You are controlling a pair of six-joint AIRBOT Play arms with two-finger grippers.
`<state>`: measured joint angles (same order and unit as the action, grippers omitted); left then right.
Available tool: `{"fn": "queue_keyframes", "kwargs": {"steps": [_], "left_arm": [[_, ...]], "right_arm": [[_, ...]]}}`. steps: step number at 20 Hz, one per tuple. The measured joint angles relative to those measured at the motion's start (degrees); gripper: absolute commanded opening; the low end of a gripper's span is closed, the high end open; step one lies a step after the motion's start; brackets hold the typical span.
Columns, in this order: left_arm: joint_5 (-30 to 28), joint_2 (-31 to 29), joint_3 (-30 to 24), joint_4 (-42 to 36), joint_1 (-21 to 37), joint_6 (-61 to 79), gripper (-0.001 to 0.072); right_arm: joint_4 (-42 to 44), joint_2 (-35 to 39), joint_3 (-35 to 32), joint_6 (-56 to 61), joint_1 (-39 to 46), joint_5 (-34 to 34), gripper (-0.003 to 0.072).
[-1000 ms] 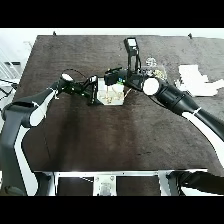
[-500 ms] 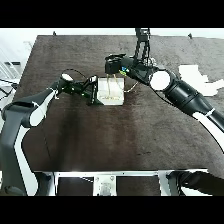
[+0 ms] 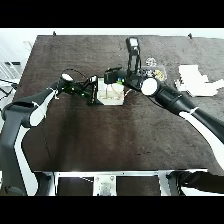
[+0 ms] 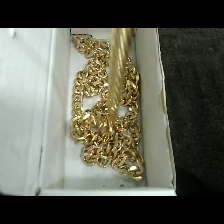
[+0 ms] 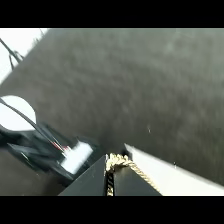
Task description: Fold the box and place the chain.
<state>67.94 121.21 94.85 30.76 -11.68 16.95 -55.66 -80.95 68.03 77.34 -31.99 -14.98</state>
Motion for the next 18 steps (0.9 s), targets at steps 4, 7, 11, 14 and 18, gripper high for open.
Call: {"fn": "queue_keyframes", "kwargs": {"steps": [4, 7, 11, 14, 18], "left_arm": [[0.02, -0.02, 0.0, 0.0, 0.0, 0.0, 0.0297], [0.0, 0.0, 0.0, 0.0, 0.0, 0.0, 0.0297], [0.0, 0.0, 0.0, 0.0, 0.0, 0.0, 0.0297], [0.0, 0.0, 0.0, 0.0, 0.0, 0.0, 0.0297], [0.0, -0.02, 0.0, 0.02, 0.0, 0.0, 0.0297]], "right_arm": [[0.09, -5.55, -1.53, 0.33, 0.0, 0.04, 0.0028], [0.11, -8.2, -2.03, 0.44, 0.35, -0.09, 0.0379], [-1.57, -6.75, -2.27, 0.28, 3.3, -2.93, 0.0373], [-4.63, -4.37, -2.4, 0.13, 8.11, -5.38, 0.0375], [-6.21, -5.11, -2.54, 0.9, 16.74, -5.53, 0.0474]]}}
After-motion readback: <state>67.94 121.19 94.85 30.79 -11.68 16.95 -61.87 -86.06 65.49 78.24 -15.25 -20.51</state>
